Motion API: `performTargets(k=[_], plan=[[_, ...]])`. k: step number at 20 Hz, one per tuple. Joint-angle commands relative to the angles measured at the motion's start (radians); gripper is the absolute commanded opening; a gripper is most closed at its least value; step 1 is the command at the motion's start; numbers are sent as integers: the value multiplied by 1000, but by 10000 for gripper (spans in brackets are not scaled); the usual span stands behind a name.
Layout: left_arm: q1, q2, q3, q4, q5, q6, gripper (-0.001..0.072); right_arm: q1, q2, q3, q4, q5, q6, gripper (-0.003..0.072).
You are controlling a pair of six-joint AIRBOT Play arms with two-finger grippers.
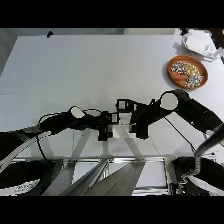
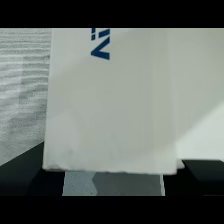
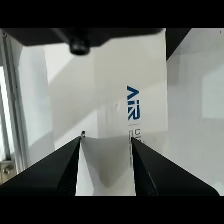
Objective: Fold the box and place the chain.
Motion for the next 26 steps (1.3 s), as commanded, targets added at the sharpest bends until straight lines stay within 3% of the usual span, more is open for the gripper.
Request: performTargets(k=[1,10,12,26], plan=[[0,0,0,0,0,0,272,12,1,0,-15,-39,18,365],[0,0,0,0,0,0,272,12,1,0,-87,-43,78,313],[0,0,0,0,0,0,272,12,1,0,-86,-70,79,270],[0,0,0,0,0,0,272,12,31,-11,-81,-152,78,269]])
